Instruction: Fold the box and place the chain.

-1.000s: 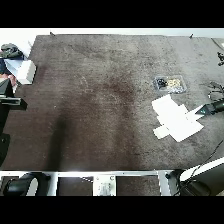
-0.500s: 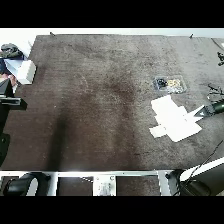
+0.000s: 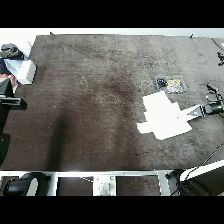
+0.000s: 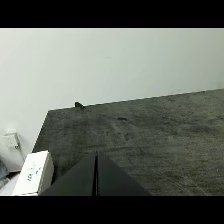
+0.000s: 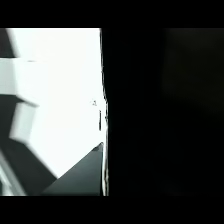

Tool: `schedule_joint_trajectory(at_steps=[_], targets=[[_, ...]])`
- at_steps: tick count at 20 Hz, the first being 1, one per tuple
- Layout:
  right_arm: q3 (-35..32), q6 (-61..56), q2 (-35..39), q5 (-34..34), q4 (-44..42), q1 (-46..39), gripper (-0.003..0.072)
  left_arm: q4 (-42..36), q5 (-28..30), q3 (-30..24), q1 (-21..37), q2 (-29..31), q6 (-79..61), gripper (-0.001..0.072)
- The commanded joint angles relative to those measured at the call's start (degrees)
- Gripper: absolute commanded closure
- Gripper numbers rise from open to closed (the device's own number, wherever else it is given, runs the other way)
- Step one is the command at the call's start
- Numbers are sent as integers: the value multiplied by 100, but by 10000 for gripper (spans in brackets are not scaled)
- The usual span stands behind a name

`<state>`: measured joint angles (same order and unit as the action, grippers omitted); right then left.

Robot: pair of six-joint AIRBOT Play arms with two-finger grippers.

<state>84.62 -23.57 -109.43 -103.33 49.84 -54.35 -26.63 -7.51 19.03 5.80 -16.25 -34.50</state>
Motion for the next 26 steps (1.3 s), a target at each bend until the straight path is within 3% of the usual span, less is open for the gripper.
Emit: schedule_joint_trajectory(at_steps=[1,7,10,16,20,21,22,23,24,26], targets=[[-1029,146,529,66,-1423,236,706,2,2,2,-4,7,-2,699],[-3171,297,1438,1812,-3018,1906,707,2,2,2,-4,7,-2,698],[-3818,249,2020,3394,-4203,3042,707,2,2,2,-4,7,-2,698],[-3812,127,2546,6166,-4277,4881,707,2,-81,2,-4,7,0,699],[-3622,129,2549,7311,-4063,5421,707,17,-549,2,-4,7,-9,697],[-3598,127,2546,7440,-4063,5462,707,68,-664,2,-4,7,-9,582],[-3598,127,2546,7488,-4063,5464,707,92,-870,2,-4,4,-9,190],[-3600,127,2542,7490,-4061,5464,707,92,-1222,2,-4,4,-9,24],[-3600,125,2518,7488,-4063,5464,707,94,-1513,2,-4,4,-52,99],[-3600,125,2459,7484,-4070,5471,707,107,-1775,31,-7,-177,-131,111]])
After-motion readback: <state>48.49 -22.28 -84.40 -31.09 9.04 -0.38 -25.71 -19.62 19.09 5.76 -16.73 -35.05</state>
